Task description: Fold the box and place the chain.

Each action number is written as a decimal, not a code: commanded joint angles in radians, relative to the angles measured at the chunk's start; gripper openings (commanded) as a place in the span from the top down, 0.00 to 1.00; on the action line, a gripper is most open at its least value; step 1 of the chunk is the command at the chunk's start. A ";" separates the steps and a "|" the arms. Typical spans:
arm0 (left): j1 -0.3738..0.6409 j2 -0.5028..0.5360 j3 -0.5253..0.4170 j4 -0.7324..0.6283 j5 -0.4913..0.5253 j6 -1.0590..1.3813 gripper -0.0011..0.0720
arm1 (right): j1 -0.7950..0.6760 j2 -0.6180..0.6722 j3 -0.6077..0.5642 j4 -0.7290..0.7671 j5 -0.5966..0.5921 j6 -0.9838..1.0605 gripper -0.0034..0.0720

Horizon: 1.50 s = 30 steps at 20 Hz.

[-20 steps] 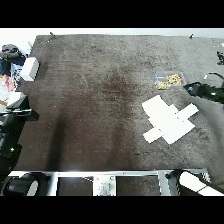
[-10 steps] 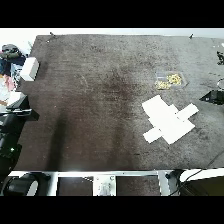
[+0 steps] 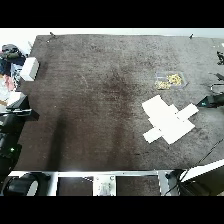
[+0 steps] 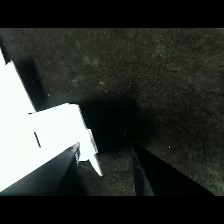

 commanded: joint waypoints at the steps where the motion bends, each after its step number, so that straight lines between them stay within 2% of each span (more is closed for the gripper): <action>1: 0.000 0.000 0.000 0.000 0.000 0.000 0.97 | 0.020 -0.025 0.010 -0.005 0.031 -0.056 0.44; 6: 0.000 0.000 -0.001 0.000 0.000 0.000 0.97 | 0.061 -0.027 0.008 -0.009 0.082 -0.064 0.44; 11: 0.000 0.000 -0.001 0.000 0.001 0.000 0.97 | 0.063 -0.029 -0.039 -0.027 0.080 -0.103 0.44; 13: 0.000 0.000 0.000 0.000 0.000 0.000 0.97 | 0.063 -0.029 -0.060 -0.024 0.088 -0.126 0.50; 15: 0.000 0.000 0.000 0.000 0.000 0.000 0.97 | 0.063 -0.029 -0.084 -0.023 0.105 -0.132 0.50; 19: 0.000 0.000 0.000 0.000 0.000 0.000 0.97 | 0.066 -0.029 -0.129 0.072 0.130 -0.158 0.50; 23: 0.000 0.000 0.000 0.000 0.000 0.000 0.97 | 0.090 -0.029 -0.138 0.081 0.211 -0.194 0.92; 26: 0.000 0.000 0.000 0.000 0.000 0.000 0.97 | 0.114 -0.008 -0.150 0.104 0.211 -0.142 0.94; 30: 0.000 0.000 0.000 0.000 0.000 0.000 0.97 | 0.167 0.082 -0.315 0.275 0.208 -0.145 0.94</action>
